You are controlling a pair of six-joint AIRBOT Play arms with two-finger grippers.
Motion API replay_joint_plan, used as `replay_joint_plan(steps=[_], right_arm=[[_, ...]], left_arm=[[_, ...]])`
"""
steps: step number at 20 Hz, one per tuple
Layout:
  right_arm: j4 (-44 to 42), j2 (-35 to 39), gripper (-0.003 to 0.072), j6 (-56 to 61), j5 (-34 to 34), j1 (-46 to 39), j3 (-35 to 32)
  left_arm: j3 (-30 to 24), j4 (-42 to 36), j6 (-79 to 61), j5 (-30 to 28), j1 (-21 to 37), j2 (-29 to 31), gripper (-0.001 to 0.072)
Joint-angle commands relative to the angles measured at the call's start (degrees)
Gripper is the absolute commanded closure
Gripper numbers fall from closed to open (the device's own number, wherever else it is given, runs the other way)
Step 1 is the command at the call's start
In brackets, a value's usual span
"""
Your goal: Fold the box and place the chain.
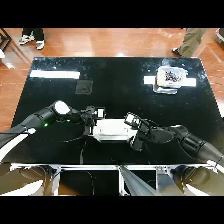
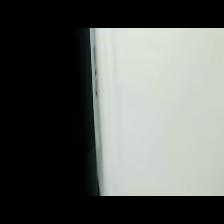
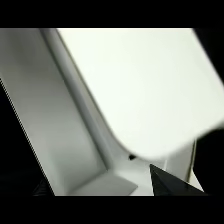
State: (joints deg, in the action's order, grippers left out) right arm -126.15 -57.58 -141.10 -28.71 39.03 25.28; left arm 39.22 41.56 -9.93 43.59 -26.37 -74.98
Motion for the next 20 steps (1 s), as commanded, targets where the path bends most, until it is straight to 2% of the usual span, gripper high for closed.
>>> replay_joint_plan(steps=[1,9,20], right_arm=[[1.97,0.04,-0.0013,2.95,7.50,3.61,-0.28],[12.66,4.46,-0.0013,2.93,7.93,3.58,-0.22],[12.83,4.81,-0.0013,1.11,7.91,1.11,-0.13]], left_arm=[[0.02,0.00,-0.07,-0.07,0.00,0.04,0.0692],[0.02,0.00,-0.04,-0.04,0.00,0.04,0.0692],[0.02,0.00,-0.04,-0.02,0.00,0.04,0.0692]])
